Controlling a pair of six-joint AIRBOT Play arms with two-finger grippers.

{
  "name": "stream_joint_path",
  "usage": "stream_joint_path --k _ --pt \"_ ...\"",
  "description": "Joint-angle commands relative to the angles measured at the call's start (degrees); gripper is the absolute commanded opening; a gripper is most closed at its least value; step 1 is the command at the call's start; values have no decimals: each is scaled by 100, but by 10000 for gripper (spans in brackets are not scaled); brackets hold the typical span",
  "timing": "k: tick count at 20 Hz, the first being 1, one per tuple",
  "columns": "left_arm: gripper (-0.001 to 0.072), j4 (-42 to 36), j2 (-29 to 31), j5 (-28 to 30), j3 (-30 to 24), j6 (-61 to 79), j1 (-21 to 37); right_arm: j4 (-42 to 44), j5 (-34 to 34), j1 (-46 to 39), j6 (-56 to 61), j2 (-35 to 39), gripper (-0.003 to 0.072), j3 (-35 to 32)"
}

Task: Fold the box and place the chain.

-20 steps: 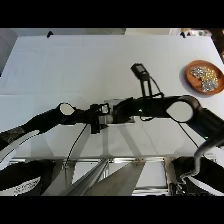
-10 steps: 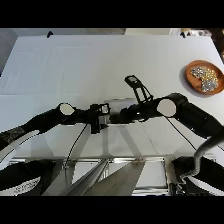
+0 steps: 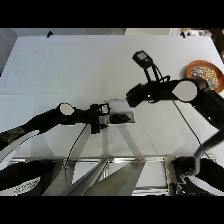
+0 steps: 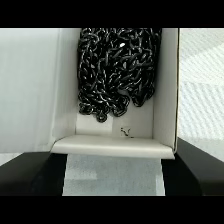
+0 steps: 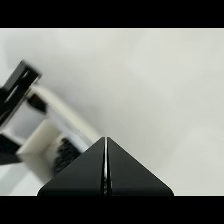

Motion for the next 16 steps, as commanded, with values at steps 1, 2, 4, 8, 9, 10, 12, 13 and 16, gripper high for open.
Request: stream_joint_path --k 1,2,4,8,9,10,12,13,16 --pt "11 2 2 0 -2 0 -4 -11 -549 -105 -1130 -431 15 114" --pt "11 2 2 0 -2 0 -4 15 -490 -101 -1373 -627 15 114" --pt "11 2 2 0 -2 0 -4 44 -321 -101 -1943 -890 15 114" --pt "11 2 2 2 -2 0 -4 122 358 -101 -2435 -1047 15 103" --pt "11 2 2 0 -2 0 -4 243 625 -98 -2524 -1069 15 83" --pt "11 2 2 0 -2 0 -4 345 887 -48 -2535 -1080 15 48" --pt "11 2 2 2 -2 0 -4 372 1351 155 -2632 -1078 16 7" --pt "11 2 2 0 -2 0 -4 369 1543 271 -2802 -1071 17 7" --pt "11 2 2 2 -2 0 -4 339 1700 516 -3115 -1027 162 7"
